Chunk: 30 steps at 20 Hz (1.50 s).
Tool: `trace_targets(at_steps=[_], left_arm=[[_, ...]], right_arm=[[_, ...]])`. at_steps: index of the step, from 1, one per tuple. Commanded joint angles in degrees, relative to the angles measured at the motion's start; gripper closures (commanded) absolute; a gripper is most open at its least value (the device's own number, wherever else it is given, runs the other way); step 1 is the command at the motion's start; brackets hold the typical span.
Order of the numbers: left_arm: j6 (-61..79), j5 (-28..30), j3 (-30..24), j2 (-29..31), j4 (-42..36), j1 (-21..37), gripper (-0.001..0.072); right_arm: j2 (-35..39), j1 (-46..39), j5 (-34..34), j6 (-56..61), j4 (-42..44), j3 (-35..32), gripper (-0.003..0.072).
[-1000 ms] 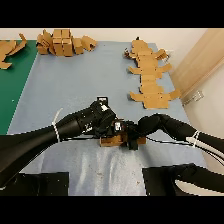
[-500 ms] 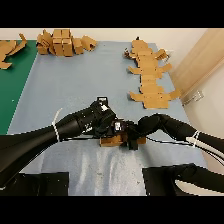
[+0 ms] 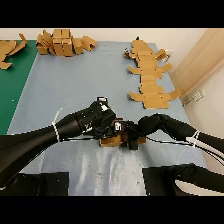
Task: Fold the box.
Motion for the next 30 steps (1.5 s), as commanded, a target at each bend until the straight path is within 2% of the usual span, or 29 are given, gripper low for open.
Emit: trace_targets(at_steps=[1, 2, 5, 11, 12, 13, 20, 30], left_arm=[[1.81, 2.08, 0.04, 0.04, -1.88, 0.00, 0.0482], [1.68, 2.36, 0.04, 0.04, -2.14, 0.00, 0.0269], [1.53, 2.21, 0.04, 0.04, -2.01, 0.02, 0.0267], [1.55, 0.24, 0.04, 0.04, -2.40, -0.02, 0.0272], [1.55, -0.46, 0.04, 0.04, -2.51, -0.02, 0.0400], [1.55, -1.03, 0.04, 0.04, -2.51, -0.02, 0.0479], [1.49, 0.44, 0.04, 0.04, -4.76, 0.09, 0.0483], [4.57, 0.48, 0.02, 0.04, -7.54, 4.35, 0.0483]], right_arm=[[0.04, 0.04, 0.02, 0.00, 0.02, 0.04, 0.0153], [0.04, 0.04, 0.02, 0.00, 0.02, 0.04, 0.0153], [0.04, 0.04, 0.00, 0.00, 0.02, 0.04, 0.0153], [0.04, 0.04, 0.00, 0.00, 0.02, 0.04, 0.0153], [0.04, 0.04, 0.00, 0.00, 0.02, 0.04, 0.0153], [0.04, 0.04, 0.00, 0.00, 0.02, 0.04, 0.0153], [0.04, 0.04, 0.00, 0.00, 0.02, 0.04, 0.0153], [0.04, 0.04, -1.07, 0.00, 0.02, 0.04, 0.0153]])
